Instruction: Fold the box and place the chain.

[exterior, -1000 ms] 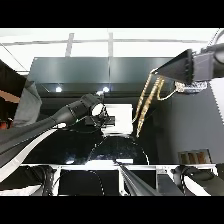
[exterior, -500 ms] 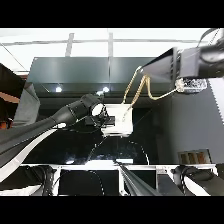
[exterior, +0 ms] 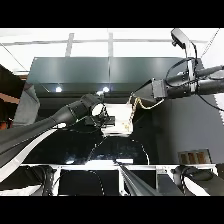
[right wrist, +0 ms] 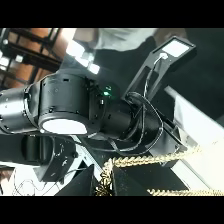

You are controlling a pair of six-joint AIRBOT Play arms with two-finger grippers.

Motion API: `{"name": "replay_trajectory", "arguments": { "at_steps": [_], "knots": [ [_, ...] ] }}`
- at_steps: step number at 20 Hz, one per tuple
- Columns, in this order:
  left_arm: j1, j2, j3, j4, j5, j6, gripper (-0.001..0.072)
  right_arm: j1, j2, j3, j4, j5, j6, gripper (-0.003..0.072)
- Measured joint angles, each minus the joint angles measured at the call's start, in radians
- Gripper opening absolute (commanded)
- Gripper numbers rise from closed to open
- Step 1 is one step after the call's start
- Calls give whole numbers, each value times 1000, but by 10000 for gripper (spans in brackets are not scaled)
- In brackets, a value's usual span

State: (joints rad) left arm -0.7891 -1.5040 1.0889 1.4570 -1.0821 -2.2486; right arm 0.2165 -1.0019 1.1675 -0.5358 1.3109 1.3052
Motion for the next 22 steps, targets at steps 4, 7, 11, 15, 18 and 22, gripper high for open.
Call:
{"name": "replay_trajectory", "arguments": {
  "at_steps": [4,7,11,15,18,22],
  "knots": [
    [0,0,0,0,0,0,29,-58,5,40,-6,27,1,19],
    [0,0,0,0,0,0,29,-94,15,77,-6,51,4,18],
    [0,0,0,0,0,0,29,-110,27,101,23,76,5,19],
    [0,0,0,0,0,0,29,-114,30,108,95,90,0,19],
    [0,0,0,0,0,0,29,-108,31,109,131,94,-12,19],
    [0,0,0,0,0,0,29,-14,31,46,48,71,-2,19]
  ]
}}
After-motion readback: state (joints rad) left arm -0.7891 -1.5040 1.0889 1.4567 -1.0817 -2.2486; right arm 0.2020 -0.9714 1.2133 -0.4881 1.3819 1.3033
